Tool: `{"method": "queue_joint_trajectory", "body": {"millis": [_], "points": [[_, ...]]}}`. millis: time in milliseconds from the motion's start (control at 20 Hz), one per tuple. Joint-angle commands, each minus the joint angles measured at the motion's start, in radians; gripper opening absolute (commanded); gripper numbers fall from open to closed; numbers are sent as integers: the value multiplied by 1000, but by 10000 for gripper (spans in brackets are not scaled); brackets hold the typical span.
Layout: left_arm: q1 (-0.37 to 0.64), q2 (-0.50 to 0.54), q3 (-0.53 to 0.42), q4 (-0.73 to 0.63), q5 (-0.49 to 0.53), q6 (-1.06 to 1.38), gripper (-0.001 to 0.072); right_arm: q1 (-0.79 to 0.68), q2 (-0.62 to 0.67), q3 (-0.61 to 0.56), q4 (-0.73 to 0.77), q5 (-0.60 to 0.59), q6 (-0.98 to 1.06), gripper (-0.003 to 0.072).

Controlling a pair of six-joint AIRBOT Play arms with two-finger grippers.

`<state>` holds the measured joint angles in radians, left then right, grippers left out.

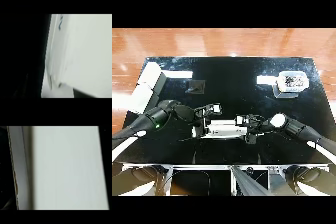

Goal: Fold the box and place the chain.

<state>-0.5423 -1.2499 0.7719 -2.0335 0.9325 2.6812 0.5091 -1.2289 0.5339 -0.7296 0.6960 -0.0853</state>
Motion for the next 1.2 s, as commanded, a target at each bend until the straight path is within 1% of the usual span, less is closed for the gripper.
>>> {"method": "queue_joint_trajectory", "body": {"millis": [0, 100, 150, 200, 250, 300, 350, 450, 550, 600, 750, 850, 1000, 1100, 1150], "points": [[2, 18, 71, 207, 141, -198, 614, 0, 0, 0, -1, 0, 0, 615], [21, 18, 107, 211, 245, -258, 558, 0, 0, 0, -2, 5, 0, 616], [35, 19, 122, 212, 313, -262, 308, 0, 0, 0, -8, 8, 0, 616], [50, 19, 133, 211, 368, -262, 24, 0, 0, 0, -9, 7, 0, 616], [64, 19, 141, 199, 429, -263, 17, 0, 0, 0, -8, 3, 0, 616], [76, 23, 139, 169, 468, -279, 15, 0, 0, 0, -8, -2, 0, 616], [78, 30, 132, 148, 478, -302, 14, 0, 0, 0, -8, -2, 0, 616], [56, 72, 98, 133, 444, -321, 13, 0, 0, 0, -8, -2, 0, 616], [-2, 142, 33, 133, 378, -337, 13, 0, 0, 0, -8, 2, 0, 616], [-41, 184, -3, 132, 322, -357, 13, 0, 0, 0, -8, 6, 0, 616], [-180, 319, -121, 129, 45, -446, 15, 0, 0, 0, -8, 6, 0, 617], [-248, 365, -166, 125, -110, -462, 16, 0, 0, 0, -8, 7, 0, 617], [-288, 359, -183, 60, -269, -468, 16, 0, 0, 0, -8, 7, 0, 616], [-288, 340, -201, 55, -418, -469, 15, 0, 0, 0, -8, 7, 0, 616], [-285, 325, -206, 55, -473, -468, 15, 0, 0, 0, -8, 7, 0, 616]]}}
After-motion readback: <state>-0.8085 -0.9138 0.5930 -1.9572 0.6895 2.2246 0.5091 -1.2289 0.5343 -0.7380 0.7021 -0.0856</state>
